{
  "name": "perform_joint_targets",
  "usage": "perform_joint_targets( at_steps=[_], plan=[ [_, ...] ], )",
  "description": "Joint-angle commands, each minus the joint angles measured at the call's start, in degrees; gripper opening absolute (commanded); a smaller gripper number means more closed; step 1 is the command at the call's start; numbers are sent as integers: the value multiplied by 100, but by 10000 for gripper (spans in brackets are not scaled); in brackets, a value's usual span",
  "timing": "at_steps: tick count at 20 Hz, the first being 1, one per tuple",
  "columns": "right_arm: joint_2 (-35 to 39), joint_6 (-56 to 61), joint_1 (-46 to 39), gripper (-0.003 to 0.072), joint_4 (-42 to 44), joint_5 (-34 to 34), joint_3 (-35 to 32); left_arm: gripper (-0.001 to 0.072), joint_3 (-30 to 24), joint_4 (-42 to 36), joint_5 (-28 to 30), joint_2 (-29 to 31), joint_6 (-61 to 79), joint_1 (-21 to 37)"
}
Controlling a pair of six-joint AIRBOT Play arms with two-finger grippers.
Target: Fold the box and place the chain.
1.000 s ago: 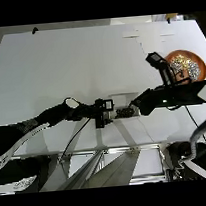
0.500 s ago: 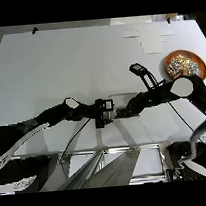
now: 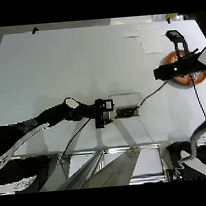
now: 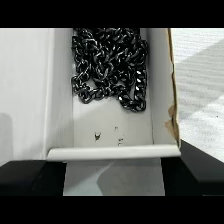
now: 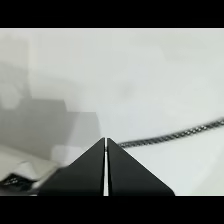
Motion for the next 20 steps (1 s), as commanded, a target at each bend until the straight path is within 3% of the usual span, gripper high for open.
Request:
perform_joint_targets(
  at_steps=[1, 2, 6, 9, 15, 16, 20],
  plan=[
    [-739, 245, -374, 335, -466, -46, -35, 207, 2, 2, 2, -2, 0, -2],
    [-960, 245, -374, 376, -463, -37, -96, 207, 4, 2, 0, -2, 0, -2],
    [-1486, 245, -374, 383, -492, -190, -409, 207, 4, 2, 0, -2, 0, -4],
    [-1622, 243, -374, 462, -518, -326, -520, 207, 4, 2, 0, -2, 0, -2],
    [-1626, 398, -374, 454, -706, -522, -529, 207, 4, 2, 2, -2, 0, -2],
    [-1637, 402, -374, 399, -813, -531, -529, 207, 4, 2, 2, -2, 0, -4],
    [-1674, 544, -334, 333, -951, -629, -531, 207, 4, 2, 2, -2, 0, -2]
  ],
)
